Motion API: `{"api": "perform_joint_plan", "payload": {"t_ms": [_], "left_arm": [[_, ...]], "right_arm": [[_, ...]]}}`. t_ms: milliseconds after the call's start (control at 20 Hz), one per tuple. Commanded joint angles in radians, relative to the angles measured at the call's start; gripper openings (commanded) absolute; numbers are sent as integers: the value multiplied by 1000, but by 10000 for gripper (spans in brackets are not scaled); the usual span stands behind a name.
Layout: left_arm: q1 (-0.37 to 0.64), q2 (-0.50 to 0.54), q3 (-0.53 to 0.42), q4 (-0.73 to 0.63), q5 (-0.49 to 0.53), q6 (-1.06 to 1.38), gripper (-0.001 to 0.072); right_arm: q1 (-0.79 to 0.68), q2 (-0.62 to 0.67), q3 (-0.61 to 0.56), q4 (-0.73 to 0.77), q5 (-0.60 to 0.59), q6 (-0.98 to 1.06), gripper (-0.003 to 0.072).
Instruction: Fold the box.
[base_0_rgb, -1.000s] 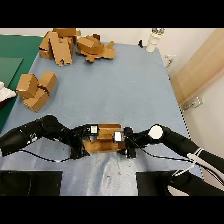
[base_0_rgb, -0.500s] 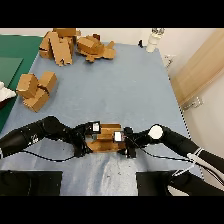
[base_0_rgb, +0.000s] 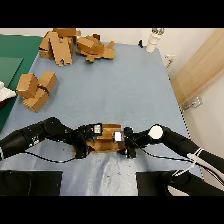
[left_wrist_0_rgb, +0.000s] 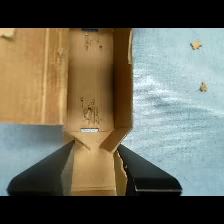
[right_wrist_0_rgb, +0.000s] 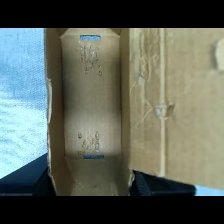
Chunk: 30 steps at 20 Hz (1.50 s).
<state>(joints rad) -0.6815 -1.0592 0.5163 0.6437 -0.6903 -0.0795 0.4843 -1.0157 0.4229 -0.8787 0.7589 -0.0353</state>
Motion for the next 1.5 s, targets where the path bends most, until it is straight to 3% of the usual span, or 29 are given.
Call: {"api": "perform_joint_plan", "payload": {"t_ms": [0,100,150,200,550,850,1050,1150,1200,1250,1300,1450], "left_arm": [[-33,-1,0,0,47,0,351],[-40,-1,0,-1,72,0,349],[-42,-1,0,0,75,0,234],[-42,-1,0,-1,76,2,166],[-42,-3,0,-24,94,5,165],[-113,-8,0,-46,212,12,164],[-117,-8,0,-46,220,12,167],[-117,-9,0,-47,215,6,189],[-117,-11,0,-47,206,4,265],[-117,-17,0,-53,191,2,465],[-117,-24,0,-68,183,2,510],[-117,-29,0,-91,186,2,511]], "right_arm": [[0,0,0,0,0,0,563],[0,0,0,0,0,0,563],[0,0,0,0,0,0,562],[0,0,0,0,0,0,563],[0,0,0,0,0,0,563],[0,0,0,0,0,0,563],[0,0,0,0,0,0,563],[0,0,0,0,0,0,563],[0,0,0,0,0,0,563],[0,0,0,0,0,0,563],[0,0,0,0,0,0,563],[0,0,0,0,0,0,563]]}}
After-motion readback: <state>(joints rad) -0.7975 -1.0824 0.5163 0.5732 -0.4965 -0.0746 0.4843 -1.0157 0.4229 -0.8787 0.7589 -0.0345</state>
